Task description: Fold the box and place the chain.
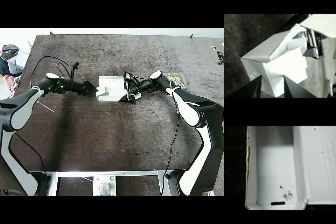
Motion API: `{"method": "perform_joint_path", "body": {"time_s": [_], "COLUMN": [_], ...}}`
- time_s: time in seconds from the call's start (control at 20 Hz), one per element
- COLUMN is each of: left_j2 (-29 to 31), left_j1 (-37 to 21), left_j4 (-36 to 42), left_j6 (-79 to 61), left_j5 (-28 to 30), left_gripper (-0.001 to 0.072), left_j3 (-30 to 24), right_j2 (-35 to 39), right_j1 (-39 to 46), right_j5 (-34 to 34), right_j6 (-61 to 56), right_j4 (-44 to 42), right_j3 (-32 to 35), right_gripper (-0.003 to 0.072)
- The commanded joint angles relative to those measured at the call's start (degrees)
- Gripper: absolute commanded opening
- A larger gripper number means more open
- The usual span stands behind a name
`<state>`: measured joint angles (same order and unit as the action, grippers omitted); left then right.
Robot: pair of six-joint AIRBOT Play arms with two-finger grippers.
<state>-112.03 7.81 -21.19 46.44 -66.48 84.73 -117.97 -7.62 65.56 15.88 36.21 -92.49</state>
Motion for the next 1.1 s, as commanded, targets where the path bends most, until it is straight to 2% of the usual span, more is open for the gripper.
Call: {"method": "perform_joint_path", "body": {"time_s": [0.0, 0.25, 0.45, 0.5, 0.55, 0.7, 1.05], "left_j2": [0.0, 0.0, 0.0, 0.0, 0.0, 0.0, 0.0], "left_j1": [2.1, 5.1, 5.4, 5.5, 5.7, 6.7, 9.7], "left_j4": [-8.1, -16.2, -18.1, -18.4, -18.8, -21.5, -33.9], "left_j6": [9.8, 19.4, 22.4, 22.6, 22.8, 26.3, 37.7], "left_j5": [-0.5, -0.5, -0.6, -0.6, -0.3, 0.2, 0.3], "left_gripper": [0.0294, 0.0295, 0.0297, 0.0311, 0.0370, 0.0366, 0.0366], "left_j3": [3.5, 9.2, 10.1, 10.1, 10.1, 10.9, 15.4], "right_j2": [0.0, 0.0, 0.0, 0.0, 0.0, 0.0, 0.0], "right_j1": [0.0, 0.0, 0.0, 0.0, 0.0, 0.0, 0.0], "right_j5": [0.0, 0.0, 0.0, 0.0, 0.0, 0.0, 0.0], "right_j6": [0.0, 0.0, 0.0, 0.0, 0.0, 0.0, 0.0], "right_j4": [0.0, 0.0, 0.0, 0.0, 0.0, 0.0, 0.0], "right_j3": [0.0, 0.0, 0.0, 0.0, 0.0, 0.0, 0.0], "right_gripper": [0.0443, 0.0443, 0.0442, 0.0443, 0.0443, 0.0443, 0.0443]}}
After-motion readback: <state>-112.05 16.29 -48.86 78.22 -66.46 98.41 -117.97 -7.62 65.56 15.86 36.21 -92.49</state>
